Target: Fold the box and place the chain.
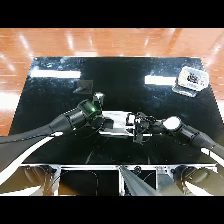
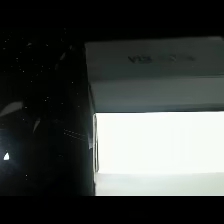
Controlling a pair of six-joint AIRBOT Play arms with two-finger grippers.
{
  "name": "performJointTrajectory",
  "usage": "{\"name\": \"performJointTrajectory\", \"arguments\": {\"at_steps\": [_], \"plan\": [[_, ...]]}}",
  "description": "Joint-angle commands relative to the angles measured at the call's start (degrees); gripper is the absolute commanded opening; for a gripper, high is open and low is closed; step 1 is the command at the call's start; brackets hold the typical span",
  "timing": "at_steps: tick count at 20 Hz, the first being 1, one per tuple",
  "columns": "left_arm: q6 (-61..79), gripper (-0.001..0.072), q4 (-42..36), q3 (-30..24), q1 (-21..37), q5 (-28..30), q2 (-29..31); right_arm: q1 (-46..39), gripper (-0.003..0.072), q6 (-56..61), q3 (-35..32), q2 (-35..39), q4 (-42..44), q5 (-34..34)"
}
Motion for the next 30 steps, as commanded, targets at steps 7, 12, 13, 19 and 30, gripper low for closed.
{"name": "performJointTrajectory", "arguments": {"at_steps": [7, 12, 13, 19, 30], "plan": [[-0.1, 0.0022, 0.5, 0.1, 0.0, -0.9, 0.0, -11.2, 0.0026, 18.5, 0.0, 1.1, -0.9, 7.3], [0.0, 0.0022, 0.5, 0.1, 0.0, -1.2, 0.0, -24.1, 0.0026, 40.1, 0.0, 1.9, -2.1, 24.5], [0.0, 0.0022, 0.5, 0.1, 0.0, -1.2, 0.0, -25.4, 0.0026, 40.2, 0.0, 1.9, -1.6, 28.2], [-0.8, 0.002, 3.1, 0.1, 0.0, -0.7, 0.0, -35.4, 0.0026, 75.8, 3.0, 2.4, -15.8, 33.8], [-1.2, 0.0021, 1.5, 0.1, -0.1, -1.3, 0.0, -40.2, 0.0026, 88.3, -1.4, 0.3, -28.2, 29.9]]}}
